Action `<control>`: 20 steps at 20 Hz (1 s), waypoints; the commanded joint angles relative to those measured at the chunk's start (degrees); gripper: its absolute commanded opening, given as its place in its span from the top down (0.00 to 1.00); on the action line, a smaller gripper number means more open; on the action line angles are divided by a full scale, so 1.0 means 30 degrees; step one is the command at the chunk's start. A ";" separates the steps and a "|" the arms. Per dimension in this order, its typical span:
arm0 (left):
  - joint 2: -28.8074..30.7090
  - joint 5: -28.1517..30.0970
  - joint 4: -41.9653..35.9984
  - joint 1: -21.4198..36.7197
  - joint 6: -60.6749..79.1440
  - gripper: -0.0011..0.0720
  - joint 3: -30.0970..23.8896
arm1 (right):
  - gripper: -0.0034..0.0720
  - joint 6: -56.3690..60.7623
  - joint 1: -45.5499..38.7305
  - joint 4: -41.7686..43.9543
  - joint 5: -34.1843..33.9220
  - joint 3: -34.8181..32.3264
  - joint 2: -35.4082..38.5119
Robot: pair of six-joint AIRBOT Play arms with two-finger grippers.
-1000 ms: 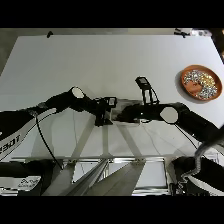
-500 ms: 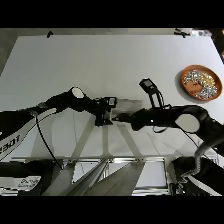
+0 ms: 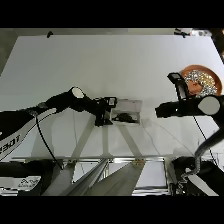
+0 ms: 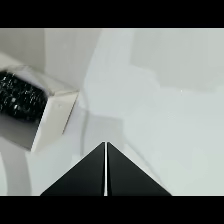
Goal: Fold the box and place the chain.
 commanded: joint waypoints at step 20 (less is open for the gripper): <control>0.0015 0.0000 0.0000 0.0022 0.0000 0.49 0.0007 | 0.42 -1.0659 0.2120 0.5996 0.2273 0.5348 -0.6397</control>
